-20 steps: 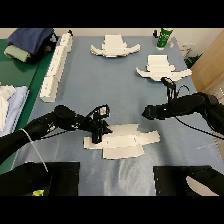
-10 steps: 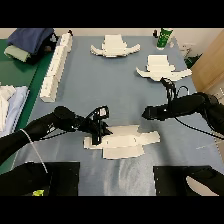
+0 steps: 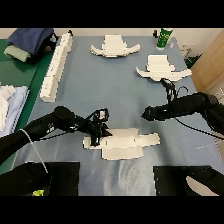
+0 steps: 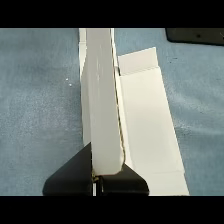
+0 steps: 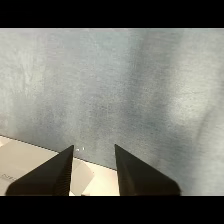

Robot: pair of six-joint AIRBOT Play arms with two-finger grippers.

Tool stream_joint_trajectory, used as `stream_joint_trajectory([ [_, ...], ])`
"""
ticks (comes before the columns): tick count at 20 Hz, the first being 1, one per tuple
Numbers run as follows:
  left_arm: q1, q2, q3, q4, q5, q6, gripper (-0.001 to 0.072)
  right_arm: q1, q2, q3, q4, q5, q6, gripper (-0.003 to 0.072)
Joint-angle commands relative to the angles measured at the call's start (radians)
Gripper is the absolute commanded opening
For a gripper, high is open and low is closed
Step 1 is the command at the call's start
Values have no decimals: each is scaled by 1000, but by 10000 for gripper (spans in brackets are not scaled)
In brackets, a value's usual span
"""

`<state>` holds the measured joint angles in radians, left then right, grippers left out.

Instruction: Fold the box.

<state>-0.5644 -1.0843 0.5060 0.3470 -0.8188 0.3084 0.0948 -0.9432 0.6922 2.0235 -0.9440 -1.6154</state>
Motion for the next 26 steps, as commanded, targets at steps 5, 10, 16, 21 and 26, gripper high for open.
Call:
stream_joint_trajectory([
  [5,0,0,0,-2,-4,16,14,0,-1,0,0,-1,0,401],
  [10,-2,0,0,-2,8,16,15,0,1,0,-4,-56,-21,-5],
  [16,-2,0,0,-3,39,15,14,46,133,-35,1,-303,-26,2],
  [21,-2,0,0,-4,39,15,14,367,341,-183,-11,-290,10,1],
  [26,-2,0,0,-4,39,15,14,767,319,-224,-262,-102,-191,568],
])
